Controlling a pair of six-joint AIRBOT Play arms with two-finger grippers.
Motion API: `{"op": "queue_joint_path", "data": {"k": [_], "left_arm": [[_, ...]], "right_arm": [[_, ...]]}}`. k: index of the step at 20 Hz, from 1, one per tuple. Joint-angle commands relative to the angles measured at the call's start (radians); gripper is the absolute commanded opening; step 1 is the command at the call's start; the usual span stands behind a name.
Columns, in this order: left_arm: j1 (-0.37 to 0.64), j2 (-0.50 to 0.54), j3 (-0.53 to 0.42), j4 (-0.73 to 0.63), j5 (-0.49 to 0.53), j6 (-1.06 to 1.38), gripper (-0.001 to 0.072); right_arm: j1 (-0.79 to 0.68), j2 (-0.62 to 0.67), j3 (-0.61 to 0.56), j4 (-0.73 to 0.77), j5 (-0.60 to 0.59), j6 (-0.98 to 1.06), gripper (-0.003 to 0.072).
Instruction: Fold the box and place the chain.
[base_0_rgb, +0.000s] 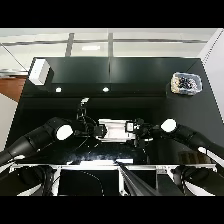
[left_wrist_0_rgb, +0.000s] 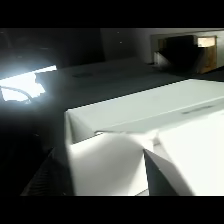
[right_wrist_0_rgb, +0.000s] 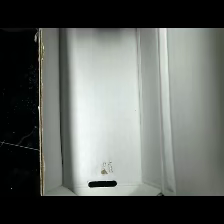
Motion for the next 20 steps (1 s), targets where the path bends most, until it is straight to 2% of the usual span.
{"op": "queue_joint_path", "data": {"k": [1,5,9,12,15,16,17,20], "left_arm": [[-0.001,-0.042,0.053,-0.003,-0.085,-0.001,0.0608],[-0.001,-0.108,0.092,0.047,-0.132,-0.048,0.0608],[-0.024,-0.128,0.109,0.140,-0.147,-0.166,0.0606],[-0.072,-0.166,0.148,0.189,-0.189,-0.222,0.0590],[-0.137,-0.226,0.221,0.312,-0.274,-0.340,0.0589],[-0.151,-0.247,0.248,0.337,-0.303,-0.360,0.0553],[-0.157,-0.266,0.268,0.344,-0.327,-0.376,0.0485],[-0.156,-0.291,0.303,0.343,-0.352,-0.421,0.0479]], "right_arm": [[0.000,0.001,0.000,0.000,0.000,0.000,0.0481],[0.000,0.001,0.000,0.000,0.000,0.000,0.0481],[0.000,0.001,0.000,0.000,0.000,0.000,0.0481],[0.000,0.001,0.000,0.000,0.000,0.000,0.0481],[0.000,0.001,0.000,0.000,0.000,0.000,0.0481],[0.000,0.001,0.000,0.000,0.000,0.000,0.0481],[0.000,0.001,0.000,0.000,0.000,0.000,0.0481],[0.000,0.001,0.000,0.000,0.000,0.000,0.0481]]}}
